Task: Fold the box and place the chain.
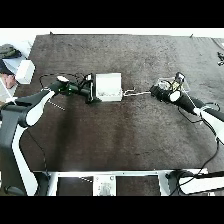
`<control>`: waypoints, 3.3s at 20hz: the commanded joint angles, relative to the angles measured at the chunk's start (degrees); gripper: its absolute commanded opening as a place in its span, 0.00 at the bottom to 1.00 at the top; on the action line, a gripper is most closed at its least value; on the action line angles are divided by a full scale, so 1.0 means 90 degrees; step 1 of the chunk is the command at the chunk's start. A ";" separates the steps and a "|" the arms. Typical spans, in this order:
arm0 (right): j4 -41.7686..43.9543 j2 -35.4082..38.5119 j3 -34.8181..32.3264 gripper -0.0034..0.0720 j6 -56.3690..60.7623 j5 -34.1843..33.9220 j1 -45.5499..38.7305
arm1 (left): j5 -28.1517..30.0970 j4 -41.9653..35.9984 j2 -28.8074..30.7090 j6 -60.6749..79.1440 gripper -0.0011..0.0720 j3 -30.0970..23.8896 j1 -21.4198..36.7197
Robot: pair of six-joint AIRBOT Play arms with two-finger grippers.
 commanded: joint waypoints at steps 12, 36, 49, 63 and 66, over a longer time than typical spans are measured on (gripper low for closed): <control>0.0321 0.1452 0.0580 0.02 -0.0529 -0.0092 0.1710 | 0.0002 0.0000 0.0000 0.0002 0.57 -0.0002 0.0000; -0.0712 0.1205 0.1613 0.35 -0.0568 0.0282 0.3378 | 0.0000 0.0000 0.0000 0.0002 0.57 -0.0002 0.0000; -0.1231 0.0100 0.1632 0.45 -0.1955 0.3177 0.0544 | 0.0000 0.0000 0.0000 0.0000 0.57 -0.0002 0.0000; -0.1185 -0.1535 0.2941 0.32 -0.2735 0.4036 0.0522 | 0.0000 0.0000 0.0000 0.0002 0.57 -0.0002 0.0000; -0.1030 -0.1362 0.2941 0.02 -0.3143 0.4121 0.0563 | 0.0000 0.0000 0.0000 0.0002 0.57 -0.0002 0.0000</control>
